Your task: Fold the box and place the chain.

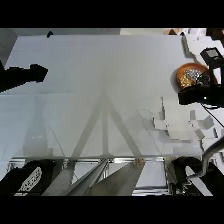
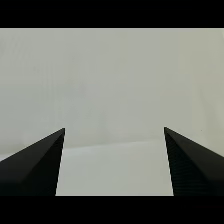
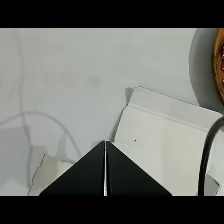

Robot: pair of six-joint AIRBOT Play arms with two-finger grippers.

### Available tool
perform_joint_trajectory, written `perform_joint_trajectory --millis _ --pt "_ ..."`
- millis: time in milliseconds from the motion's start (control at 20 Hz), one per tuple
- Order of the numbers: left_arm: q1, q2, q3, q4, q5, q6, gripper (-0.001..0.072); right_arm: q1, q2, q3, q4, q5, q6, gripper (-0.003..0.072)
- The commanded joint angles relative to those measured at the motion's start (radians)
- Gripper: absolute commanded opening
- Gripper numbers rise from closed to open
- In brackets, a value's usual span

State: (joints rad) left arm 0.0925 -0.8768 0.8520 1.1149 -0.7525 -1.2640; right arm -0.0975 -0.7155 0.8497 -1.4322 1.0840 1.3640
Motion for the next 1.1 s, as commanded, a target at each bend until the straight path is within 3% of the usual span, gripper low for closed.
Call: perform_joint_trajectory --millis 0,100,150,200,450,650,850,1050 --pt "0.0 0.001 0.001 0.0 0.0 0.0 0.0695 0.0 0.0 0.0 -0.034 -0.07 0.002 0.0011" --pt "0.0 0.001 0.001 0.0 0.0 0.0 0.0695 0.0 0.0 0.0 -0.151 -0.089 0.114 0.0052" --pt "0.0 0.001 0.001 0.0 0.0 0.0 0.0695 0.0 0.0 0.0 -0.232 -0.077 0.211 0.0162" --pt "0.0 0.001 0.001 0.0 0.0 0.0 0.0695 0.0 0.0 0.0 -0.307 -0.061 0.293 0.0224" --pt "0.0 0.001 0.001 0.0 0.0 0.0 0.0695 -0.038 -0.018 0.0 -0.623 0.133 0.454 0.0236" --pt "0.0 0.001 0.001 0.0 0.0 0.0 0.0695 -0.277 -0.056 0.0 -0.625 0.217 0.387 0.0242" --pt "0.0 0.001 0.001 0.0 0.0 0.0 0.0695 -0.524 -0.115 0.0 -0.533 0.272 0.139 0.0262" --pt "0.0 0.001 0.001 0.0 0.0 0.0 0.0695 -0.642 -0.248 0.0 -0.412 0.323 0.092 0.0293"
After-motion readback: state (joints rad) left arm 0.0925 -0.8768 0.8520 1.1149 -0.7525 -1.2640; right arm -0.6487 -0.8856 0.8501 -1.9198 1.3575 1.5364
